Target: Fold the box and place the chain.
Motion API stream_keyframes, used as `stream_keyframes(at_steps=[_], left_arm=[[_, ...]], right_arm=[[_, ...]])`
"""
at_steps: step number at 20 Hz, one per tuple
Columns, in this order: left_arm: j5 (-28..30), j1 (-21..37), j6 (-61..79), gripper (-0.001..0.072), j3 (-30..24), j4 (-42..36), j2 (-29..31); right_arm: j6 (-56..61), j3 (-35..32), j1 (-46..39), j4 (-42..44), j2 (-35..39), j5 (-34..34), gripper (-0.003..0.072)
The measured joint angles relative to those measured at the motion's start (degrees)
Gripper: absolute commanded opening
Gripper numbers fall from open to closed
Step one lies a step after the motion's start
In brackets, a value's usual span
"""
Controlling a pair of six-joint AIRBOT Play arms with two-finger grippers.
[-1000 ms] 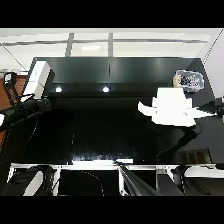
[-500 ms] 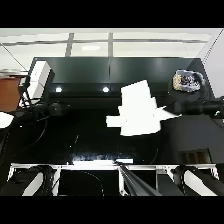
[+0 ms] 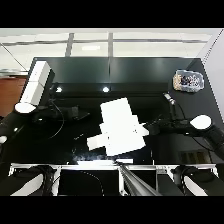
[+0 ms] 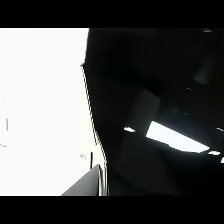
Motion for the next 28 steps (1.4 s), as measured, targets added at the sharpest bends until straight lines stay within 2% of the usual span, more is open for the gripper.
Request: stream_keyframes(at_steps=[5,11,17,18,19,26,27,28], left_arm=[[-6.88,-3.28,9.53,0.0708,3.28,-4.76,-11.19],[-11.47,-9.44,18.73,0.0707,7.19,-7.63,-18.14],[-13.35,-11.96,23.23,0.0658,10.21,-2.69,-20.70],[-13.60,-12.09,24.28,0.0589,10.47,-2.12,-20.85],[-13.77,-12.20,25.24,0.0554,10.62,-1.64,-20.94],[-13.09,-12.41,28.83,0.0552,11.61,-0.26,-21.24],[-13.09,-12.41,29.42,0.0539,11.85,-0.26,-21.27],[-13.07,-12.41,29.99,0.0494,12.04,-0.26,-21.33]], right_arm=[[0.70,-0.94,3.85,1.75,0.35,-3.43,0.0042],[1.05,-1.14,4.70,3.04,0.37,-4.31,0.0042],[1.62,-1.14,4.83,3.32,0.37,-4.52,0.0042],[1.66,-1.14,4.83,3.32,0.37,-4.52,0.0043],[1.66,-1.14,4.83,3.34,0.37,-4.52,0.0042],[1.68,-1.14,4.83,3.34,0.37,-4.52,0.0042],[1.68,-1.14,4.83,3.34,0.37,-4.52,0.0043],[1.70,-1.14,4.83,3.34,0.37,-4.52,0.0042]])
